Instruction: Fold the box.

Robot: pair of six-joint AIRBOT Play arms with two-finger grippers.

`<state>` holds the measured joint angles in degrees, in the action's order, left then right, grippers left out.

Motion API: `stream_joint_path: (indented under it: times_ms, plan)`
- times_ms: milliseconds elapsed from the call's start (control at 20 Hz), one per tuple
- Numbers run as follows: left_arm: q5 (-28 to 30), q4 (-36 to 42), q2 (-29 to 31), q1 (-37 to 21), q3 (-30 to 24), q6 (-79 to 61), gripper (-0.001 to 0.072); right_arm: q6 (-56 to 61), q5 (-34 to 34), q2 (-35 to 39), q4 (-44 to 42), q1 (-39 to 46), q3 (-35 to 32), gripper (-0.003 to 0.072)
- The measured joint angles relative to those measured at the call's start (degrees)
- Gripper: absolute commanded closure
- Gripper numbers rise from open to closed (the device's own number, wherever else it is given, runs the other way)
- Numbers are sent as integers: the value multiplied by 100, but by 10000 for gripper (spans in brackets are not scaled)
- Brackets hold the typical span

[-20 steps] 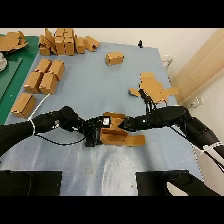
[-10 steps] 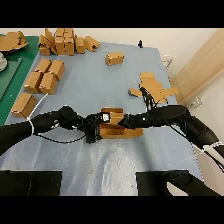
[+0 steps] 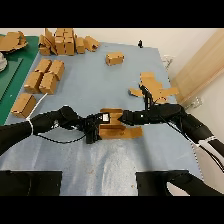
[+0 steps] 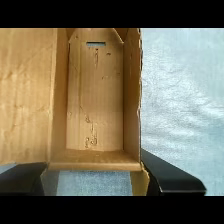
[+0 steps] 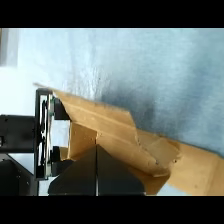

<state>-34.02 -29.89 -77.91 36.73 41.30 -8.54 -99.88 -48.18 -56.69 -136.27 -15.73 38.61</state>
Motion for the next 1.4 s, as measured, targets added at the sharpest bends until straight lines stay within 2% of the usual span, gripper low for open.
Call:
stream_joint_path:
  times_ms: [200,500,800,950,1100,1400]
  plan:
    - [-66,-26,0,0,0,0,273,-166,70,-535,-92,50,269,687]
    - [-103,-31,0,0,0,2,273,-1040,15,-1799,-647,98,415,688]
    - [-125,-35,0,0,0,0,273,-1561,7,-2223,-743,107,433,687]
    - [-138,-35,0,0,0,-2,273,-1832,-17,-2138,-680,107,433,687]
    - [-127,-33,0,0,0,0,273,-2041,-39,-1749,-343,107,433,686]
    - [-103,-31,0,0,0,2,274,-1923,-251,-437,1305,107,326,682]
